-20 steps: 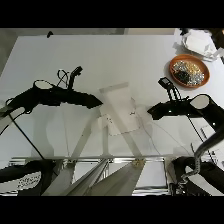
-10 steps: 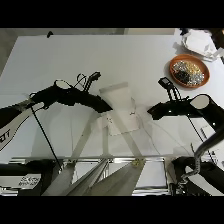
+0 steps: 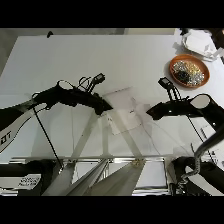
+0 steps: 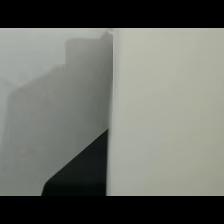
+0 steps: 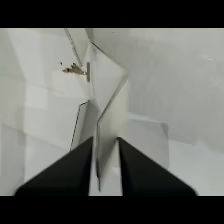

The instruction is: Fold the box and place the chain.

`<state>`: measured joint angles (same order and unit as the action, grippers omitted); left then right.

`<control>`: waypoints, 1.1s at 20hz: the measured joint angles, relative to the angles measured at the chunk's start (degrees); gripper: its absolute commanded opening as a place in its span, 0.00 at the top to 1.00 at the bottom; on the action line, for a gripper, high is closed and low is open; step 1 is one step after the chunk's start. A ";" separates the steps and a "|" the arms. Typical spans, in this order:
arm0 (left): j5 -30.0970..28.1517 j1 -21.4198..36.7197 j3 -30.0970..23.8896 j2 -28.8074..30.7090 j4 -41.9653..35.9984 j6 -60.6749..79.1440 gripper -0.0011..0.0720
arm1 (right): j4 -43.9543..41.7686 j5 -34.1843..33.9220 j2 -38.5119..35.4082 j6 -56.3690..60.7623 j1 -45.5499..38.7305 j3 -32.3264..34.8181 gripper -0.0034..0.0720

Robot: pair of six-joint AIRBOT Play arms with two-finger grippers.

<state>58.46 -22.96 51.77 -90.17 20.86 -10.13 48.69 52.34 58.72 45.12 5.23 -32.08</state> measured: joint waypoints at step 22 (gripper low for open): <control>-11.93 -15.15 -7.80 13.92 14.56 5.86 0.98 | 24.94 23.63 -23.43 20.90 0.00 -11.23 0.51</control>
<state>46.52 -38.11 43.97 -76.25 35.42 -4.27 73.63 75.96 35.29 66.02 5.23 -43.31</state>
